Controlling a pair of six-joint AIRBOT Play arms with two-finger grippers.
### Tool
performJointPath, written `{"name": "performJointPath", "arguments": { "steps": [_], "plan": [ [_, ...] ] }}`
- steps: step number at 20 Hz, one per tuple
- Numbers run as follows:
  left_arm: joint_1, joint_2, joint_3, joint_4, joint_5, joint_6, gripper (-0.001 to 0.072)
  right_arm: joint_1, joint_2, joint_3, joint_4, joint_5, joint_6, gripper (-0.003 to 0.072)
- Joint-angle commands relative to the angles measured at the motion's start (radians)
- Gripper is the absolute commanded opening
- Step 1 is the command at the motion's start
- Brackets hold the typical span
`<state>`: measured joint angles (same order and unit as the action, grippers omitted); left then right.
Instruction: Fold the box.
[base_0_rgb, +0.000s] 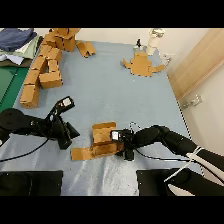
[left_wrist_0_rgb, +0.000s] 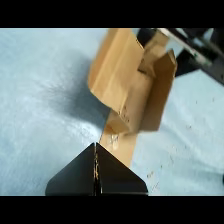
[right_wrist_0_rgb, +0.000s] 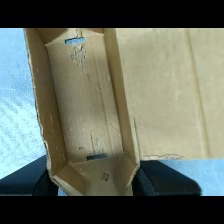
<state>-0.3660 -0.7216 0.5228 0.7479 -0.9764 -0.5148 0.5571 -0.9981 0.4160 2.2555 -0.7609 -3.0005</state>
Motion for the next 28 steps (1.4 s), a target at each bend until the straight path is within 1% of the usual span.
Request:
{"name": "performJointPath", "arguments": {
  "steps": [1, 5, 6, 7, 8, 11, 14, 15, 16, 18, 20, 21, 22, 25, 26, 27, 28],
  "plan": [
    [-0.029, 0.037, -0.047, 0.050, -0.008, 0.072, 0.0013, 0.000, 0.000, 0.000, 0.000, 0.000, 0.000, 0.0556],
    [-0.040, 0.036, -0.047, 0.112, 0.004, 0.070, 0.0016, 0.000, 0.000, 0.000, 0.000, 0.000, 0.000, 0.0556],
    [-0.040, 0.034, -0.048, 0.113, 0.006, 0.078, 0.0179, 0.000, 0.000, 0.000, 0.000, 0.000, 0.000, 0.0556],
    [-0.040, 0.028, -0.047, 0.103, 0.014, 0.091, 0.0428, 0.000, 0.000, 0.000, 0.000, 0.000, 0.000, 0.0556],
    [-0.040, 0.018, -0.047, 0.095, 0.019, 0.121, 0.0486, 0.000, 0.000, 0.000, 0.000, 0.000, 0.000, 0.0556],
    [-0.040, -0.043, -0.047, 0.032, 0.037, 0.214, 0.0488, 0.000, 0.000, 0.000, 0.000, 0.000, 0.000, 0.0556],
    [-0.041, -0.142, -0.047, -0.076, 0.054, 0.322, 0.0488, 0.000, 0.000, 0.000, 0.000, 0.000, 0.000, 0.0556],
    [-0.055, -0.171, -0.047, -0.093, 0.066, 0.373, 0.0488, 0.000, 0.000, 0.000, 0.000, 0.000, 0.000, 0.0556],
    [-0.083, -0.192, -0.047, -0.092, 0.087, 0.407, 0.0487, 0.000, 0.000, 0.000, 0.000, 0.000, 0.000, 0.0557],
    [-0.172, -0.222, -0.047, -0.076, 0.153, 0.435, 0.0486, 0.000, 0.000, 0.000, 0.000, 0.000, 0.000, 0.0557],
    [-0.264, -0.233, -0.048, -0.010, 0.232, 0.395, 0.0485, 0.000, 0.000, 0.000, 0.000, 0.000, 0.000, 0.0556],
    [-0.292, -0.232, -0.053, 0.035, 0.272, 0.341, 0.0464, 0.000, 0.000, 0.000, 0.000, 0.000, 0.000, 0.0556],
    [-0.310, -0.232, -0.059, 0.063, 0.288, 0.303, 0.0466, 0.000, 0.000, 0.000, 0.000, 0.000, 0.000, 0.0556],
    [-0.352, -0.232, -0.073, 0.060, 0.322, 0.206, 0.0465, 0.000, 0.000, 0.000, 0.000, 0.000, 0.000, 0.0556],
    [-0.367, -0.232, -0.073, 0.060, 0.332, 0.177, 0.0421, 0.000, 0.000, 0.000, 0.000, 0.000, 0.000, 0.0556],
    [-0.380, -0.232, -0.073, 0.060, 0.331, 0.169, 0.0309, 0.000, 0.000, 0.000, 0.000, 0.000, 0.000, 0.0557],
    [-0.389, -0.233, -0.073, 0.059, 0.331, 0.169, 0.0291, -0.001, 0.000, 0.000, 0.000, 0.000, 0.000, 0.0556]
  ]
}}
